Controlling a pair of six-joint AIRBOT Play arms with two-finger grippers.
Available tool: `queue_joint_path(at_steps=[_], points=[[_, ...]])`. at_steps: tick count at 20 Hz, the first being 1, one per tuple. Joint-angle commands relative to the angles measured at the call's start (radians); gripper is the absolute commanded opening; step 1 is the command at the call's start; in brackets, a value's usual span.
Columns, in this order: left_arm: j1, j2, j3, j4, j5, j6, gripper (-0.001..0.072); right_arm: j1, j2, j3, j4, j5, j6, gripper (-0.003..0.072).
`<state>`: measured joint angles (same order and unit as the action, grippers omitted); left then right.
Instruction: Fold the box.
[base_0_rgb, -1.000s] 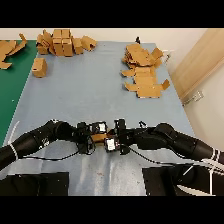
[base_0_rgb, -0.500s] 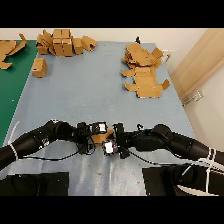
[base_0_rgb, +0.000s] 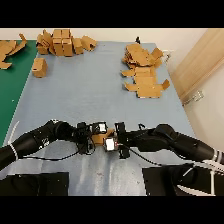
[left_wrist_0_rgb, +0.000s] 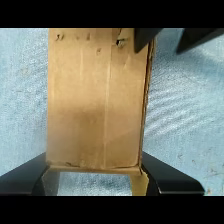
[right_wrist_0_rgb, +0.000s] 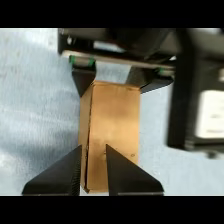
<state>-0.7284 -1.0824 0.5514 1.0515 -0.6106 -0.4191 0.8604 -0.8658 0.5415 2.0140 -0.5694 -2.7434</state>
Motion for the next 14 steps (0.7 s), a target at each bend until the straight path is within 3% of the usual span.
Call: queue_joint_path(at_steps=[1,2,3,4,5,7,9,11,14], points=[[0.0,0.0,0.0,0.0,0.001,0.0,0.0417,-0.002,0.135,0.008,-0.109,-0.064,0.341,0.0254],[0.0,0.0,0.0,0.0,0.001,0.0,0.0417,-0.013,0.185,0.008,-0.18,-0.129,0.546,0.025],[0.0,0.0,0.0,0.0,0.001,0.0,0.0417,-0.024,0.225,0.007,-0.22,-0.191,0.739,0.0198],[0.0,0.0,0.0,0.0,0.001,0.0,0.0417,-0.036,0.26,0.006,-0.247,-0.254,0.918,0.0063],[0.0,0.0,0.0,0.0,0.0,0.0,0.0416,-0.05,0.288,0.006,-0.28,-0.316,1.086,0.0002],[0.0,0.0,0.0,0.0,0.0,0.0,0.0417,-0.079,0.315,0.006,-0.358,-0.417,1.415,0.0002],[0.0,0.0,0.0,0.0,0.0,0.0,0.0417,-0.117,0.307,0.001,-0.309,-0.445,1.671,-0.0001],[0.0,0.0,0.0,0.0,0.001,0.0,0.0417,-0.137,0.278,-0.034,-0.047,-0.294,1.727,-0.0002],[0.0,0.0,0.0,0.0,0.0,0.0,0.0417,-0.105,0.209,-0.165,0.386,0.125,1.637,-0.0004]])
